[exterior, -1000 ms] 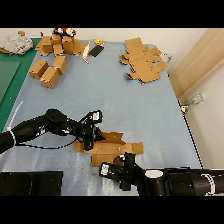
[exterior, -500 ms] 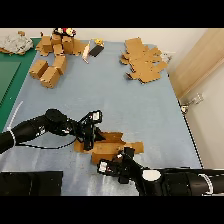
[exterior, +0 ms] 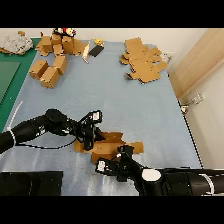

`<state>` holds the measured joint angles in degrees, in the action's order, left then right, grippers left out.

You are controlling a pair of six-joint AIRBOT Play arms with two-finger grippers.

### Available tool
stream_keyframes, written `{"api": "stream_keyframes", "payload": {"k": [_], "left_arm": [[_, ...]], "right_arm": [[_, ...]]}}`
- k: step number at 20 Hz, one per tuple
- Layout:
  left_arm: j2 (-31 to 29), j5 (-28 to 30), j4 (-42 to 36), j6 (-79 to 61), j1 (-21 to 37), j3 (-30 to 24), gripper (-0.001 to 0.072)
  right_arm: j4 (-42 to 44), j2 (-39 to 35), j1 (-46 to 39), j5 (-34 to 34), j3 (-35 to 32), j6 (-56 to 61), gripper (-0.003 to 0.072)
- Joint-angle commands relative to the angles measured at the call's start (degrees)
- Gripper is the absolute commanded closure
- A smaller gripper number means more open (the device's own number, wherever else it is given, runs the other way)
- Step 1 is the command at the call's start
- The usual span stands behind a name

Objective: Fold the box.

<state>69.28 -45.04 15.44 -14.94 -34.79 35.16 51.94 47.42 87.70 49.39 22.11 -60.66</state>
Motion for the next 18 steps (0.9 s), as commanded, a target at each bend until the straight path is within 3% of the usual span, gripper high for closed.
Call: {"api": "stream_keyframes", "payload": {"k": [1, 18], "left_arm": [[0.00, 0.00, 0.02, -0.02, -0.02, 0.04, 0.0699], [0.00, 0.00, 0.02, -0.02, 0.00, 0.04, 0.0699]], "right_arm": [[-0.98, -0.09, -1.46, -0.55, 0.20, 3.69, -0.0033], [-5.81, -2.93, -3.67, 3.69, -0.61, 8.76, -0.0031]]}}
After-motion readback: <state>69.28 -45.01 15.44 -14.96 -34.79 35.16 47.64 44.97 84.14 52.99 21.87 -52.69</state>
